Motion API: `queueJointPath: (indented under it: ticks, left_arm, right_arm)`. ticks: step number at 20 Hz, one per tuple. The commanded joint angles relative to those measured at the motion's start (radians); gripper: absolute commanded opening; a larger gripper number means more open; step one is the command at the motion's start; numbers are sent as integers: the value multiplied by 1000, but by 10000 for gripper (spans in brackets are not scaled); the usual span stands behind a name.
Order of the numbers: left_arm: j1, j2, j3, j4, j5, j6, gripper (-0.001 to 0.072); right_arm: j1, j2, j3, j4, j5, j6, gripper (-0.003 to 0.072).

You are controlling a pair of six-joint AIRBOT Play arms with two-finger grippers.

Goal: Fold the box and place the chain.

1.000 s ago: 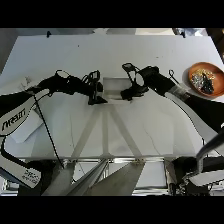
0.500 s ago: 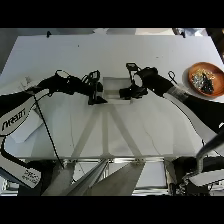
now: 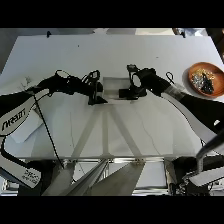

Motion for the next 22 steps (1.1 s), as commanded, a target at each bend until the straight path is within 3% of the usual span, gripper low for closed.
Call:
queueJointPath:
  ticks: [1, 2, 3, 4, 8, 13, 17, 22]
  left_arm:
    - [0, 0, 0, 2, 0, 3, 382]
    - [0, 0, 0, 2, 0, 3, 382]
    - [0, 0, 0, 2, 0, 3, 382]
    - [0, 0, 0, 2, 0, 3, 382]
    - [0, 0, 0, 2, 0, 3, 382]
    - [0, 0, 0, 2, 0, 3, 382]
    - [0, 0, 0, 2, 0, 3, 382]
    - [0, 0, 0, 2, 0, 3, 382]
  right_arm:
    - [1, 0, 24, 8, -8, -2, 15]
    - [1, 0, 26, 13, -8, -2, 68]
    - [1, 0, 27, 17, -13, -2, 271]
    - [1, 0, 32, 19, -8, -2, 390]
    - [0, 3, 108, 0, 111, -100, 401]
    - [-1, 39, 233, -175, 356, -221, 401]
    - [-66, 123, 248, -243, 370, -330, 401]
    - [-325, 186, 248, -229, 361, -417, 400]
